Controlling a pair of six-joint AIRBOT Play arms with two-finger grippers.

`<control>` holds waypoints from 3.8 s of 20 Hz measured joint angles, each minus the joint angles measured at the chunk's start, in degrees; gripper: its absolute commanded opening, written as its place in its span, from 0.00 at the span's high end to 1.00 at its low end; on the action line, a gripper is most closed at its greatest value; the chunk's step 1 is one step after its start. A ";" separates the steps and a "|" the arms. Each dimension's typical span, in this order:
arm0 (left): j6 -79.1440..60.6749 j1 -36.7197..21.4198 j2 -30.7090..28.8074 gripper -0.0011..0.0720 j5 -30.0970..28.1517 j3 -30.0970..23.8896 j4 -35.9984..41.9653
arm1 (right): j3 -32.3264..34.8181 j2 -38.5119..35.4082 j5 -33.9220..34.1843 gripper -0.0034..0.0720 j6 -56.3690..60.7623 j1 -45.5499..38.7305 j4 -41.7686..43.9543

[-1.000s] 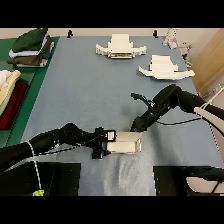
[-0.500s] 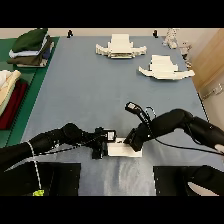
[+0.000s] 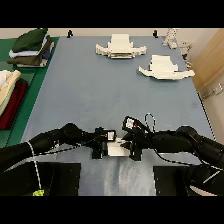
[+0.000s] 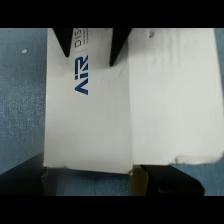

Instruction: Fold the box.

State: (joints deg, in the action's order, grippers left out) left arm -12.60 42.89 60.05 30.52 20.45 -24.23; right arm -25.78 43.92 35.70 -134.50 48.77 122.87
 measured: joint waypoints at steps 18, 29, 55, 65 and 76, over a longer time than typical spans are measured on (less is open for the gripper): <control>0.13 -0.02 0.00 0.43 -0.26 0.00 0.07 | -0.68 3.56 -2.25 0.19 -15.65 4.22 -6.16; 0.04 -0.02 0.00 0.43 -0.02 0.00 0.02 | -1.42 0.24 -4.85 0.27 -16.22 4.22 -10.71; -0.07 0.00 0.00 0.43 0.09 0.00 -0.04 | -1.42 3.87 -2.84 0.34 -17.05 4.15 -4.57; -0.04 0.00 0.00 0.43 0.02 0.00 0.00 | -1.44 3.30 -2.60 0.18 -17.09 4.15 -1.77; 0.00 0.00 0.00 0.43 0.00 0.00 0.00 | 7.39 -10.01 -13.16 0.95 12.81 4.35 2.29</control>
State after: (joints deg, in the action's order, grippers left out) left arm -12.60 42.89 60.05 30.52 20.45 -24.23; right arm -18.39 33.91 22.55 -121.69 53.12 125.16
